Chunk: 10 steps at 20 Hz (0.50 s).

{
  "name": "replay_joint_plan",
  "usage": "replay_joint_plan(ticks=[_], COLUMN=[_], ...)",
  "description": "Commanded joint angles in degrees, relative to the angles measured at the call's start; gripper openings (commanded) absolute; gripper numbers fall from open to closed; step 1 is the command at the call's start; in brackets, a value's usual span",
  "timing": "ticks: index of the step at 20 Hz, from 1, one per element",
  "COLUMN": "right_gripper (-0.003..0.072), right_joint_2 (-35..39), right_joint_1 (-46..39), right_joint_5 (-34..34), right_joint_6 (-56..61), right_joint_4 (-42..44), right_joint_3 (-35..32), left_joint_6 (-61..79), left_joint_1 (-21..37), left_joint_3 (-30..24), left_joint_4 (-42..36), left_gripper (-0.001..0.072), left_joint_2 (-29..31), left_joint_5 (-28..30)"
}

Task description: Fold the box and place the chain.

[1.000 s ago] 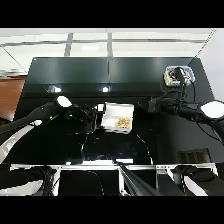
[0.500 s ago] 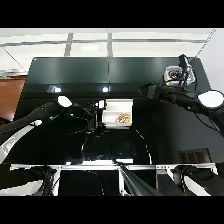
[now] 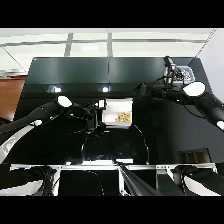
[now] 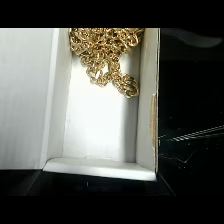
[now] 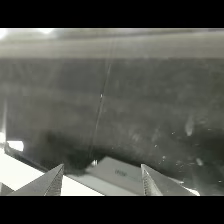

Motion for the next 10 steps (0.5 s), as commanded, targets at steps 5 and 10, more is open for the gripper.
replay_joint_plan(ticks=[5,10], right_gripper=[0.0582,0.0581], right_joint_2=[-3.34,-3.3], right_joint_1=[7.1,7.43], right_joint_5=[0.81,7.34], right_joint_6=[-3.37,-20.55], right_joint_4=[-9.68,-9.66], right_joint_3=[1.25,3.06], left_joint_6=[0.09,0.09], left_joint_1=[-0.02,-0.02], left_joint_3=[0.0,0.0], left_joint_4=[0.02,0.02], left_gripper=[0.0331,0.0331], left_joint_2=[0.0,0.0], left_joint_5=[0.15,0.15])
